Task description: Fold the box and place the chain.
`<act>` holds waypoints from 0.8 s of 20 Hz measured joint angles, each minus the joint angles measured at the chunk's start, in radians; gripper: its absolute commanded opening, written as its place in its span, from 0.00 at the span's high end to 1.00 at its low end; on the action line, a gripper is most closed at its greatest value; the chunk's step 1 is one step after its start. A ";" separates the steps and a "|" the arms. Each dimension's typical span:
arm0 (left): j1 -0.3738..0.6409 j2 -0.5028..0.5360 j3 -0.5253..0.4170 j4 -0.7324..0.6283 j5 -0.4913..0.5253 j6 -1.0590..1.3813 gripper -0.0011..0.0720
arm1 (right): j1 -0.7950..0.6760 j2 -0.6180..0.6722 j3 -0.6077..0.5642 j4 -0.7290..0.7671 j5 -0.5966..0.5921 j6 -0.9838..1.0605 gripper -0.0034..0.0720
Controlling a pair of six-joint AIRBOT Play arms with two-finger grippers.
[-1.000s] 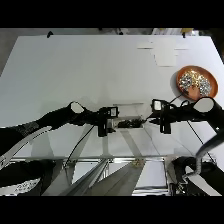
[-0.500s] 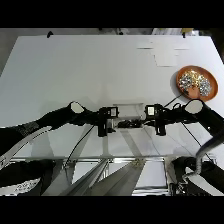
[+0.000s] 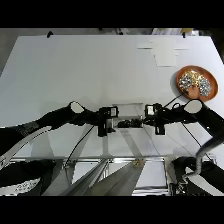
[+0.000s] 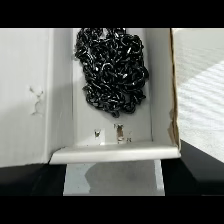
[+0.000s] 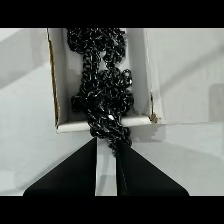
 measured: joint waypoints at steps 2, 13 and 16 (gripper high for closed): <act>0.000 0.000 0.000 -0.001 0.000 0.000 0.70 | 0.000 0.000 0.000 -0.009 0.000 0.004 0.69; 0.000 0.000 0.000 0.000 -0.001 0.001 0.70 | 0.000 0.000 0.000 0.003 -0.020 0.031 0.76; 0.000 0.000 0.000 0.000 0.001 0.001 0.70 | 0.000 0.000 0.000 0.023 -0.013 0.028 0.92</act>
